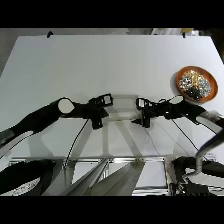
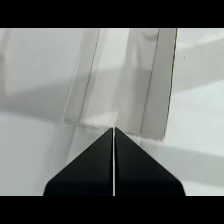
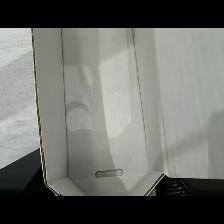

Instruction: Fold the box and place the chain.

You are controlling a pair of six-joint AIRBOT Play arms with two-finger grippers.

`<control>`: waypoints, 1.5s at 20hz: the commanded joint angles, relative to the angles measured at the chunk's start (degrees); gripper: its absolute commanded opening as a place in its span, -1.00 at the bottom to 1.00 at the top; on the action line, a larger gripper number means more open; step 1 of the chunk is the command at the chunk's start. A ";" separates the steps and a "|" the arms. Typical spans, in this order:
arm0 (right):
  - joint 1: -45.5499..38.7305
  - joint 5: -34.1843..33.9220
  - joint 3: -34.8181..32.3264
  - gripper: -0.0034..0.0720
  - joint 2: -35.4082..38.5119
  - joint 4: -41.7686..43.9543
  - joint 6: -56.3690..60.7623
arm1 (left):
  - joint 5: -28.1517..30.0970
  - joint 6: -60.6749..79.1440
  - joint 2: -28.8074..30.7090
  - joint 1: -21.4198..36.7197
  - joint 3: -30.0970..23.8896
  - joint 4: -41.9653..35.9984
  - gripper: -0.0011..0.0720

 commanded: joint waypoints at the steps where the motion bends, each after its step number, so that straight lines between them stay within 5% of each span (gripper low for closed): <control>1: 0.02 0.04 0.02 0.14 0.04 -0.02 -0.07 | -8.28 -30.82 8.07 3.52 0.00 14.32 -0.96; 5: 0.02 0.04 0.02 0.14 0.04 -0.02 -0.07 | -13.88 -61.81 15.58 8.68 0.00 27.69 -0.96; 8: 0.02 0.04 0.02 0.14 0.04 -0.02 -0.07 | -16.11 -73.02 13.79 11.47 -0.02 28.65 -0.96; 18: 0.02 0.04 0.02 0.14 0.04 -0.02 -0.07 | -8.55 -64.81 -6.56 9.03 0.00 7.80 -0.95; 25: 0.02 0.04 0.02 0.14 0.04 -0.02 -0.07 | -7.43 -55.65 -6.69 7.52 0.02 -1.22 -0.95; 30: 0.02 0.04 0.02 0.14 0.04 -0.02 -0.07 | -5.66 -52.83 -1.66 6.58 0.04 -3.96 -0.90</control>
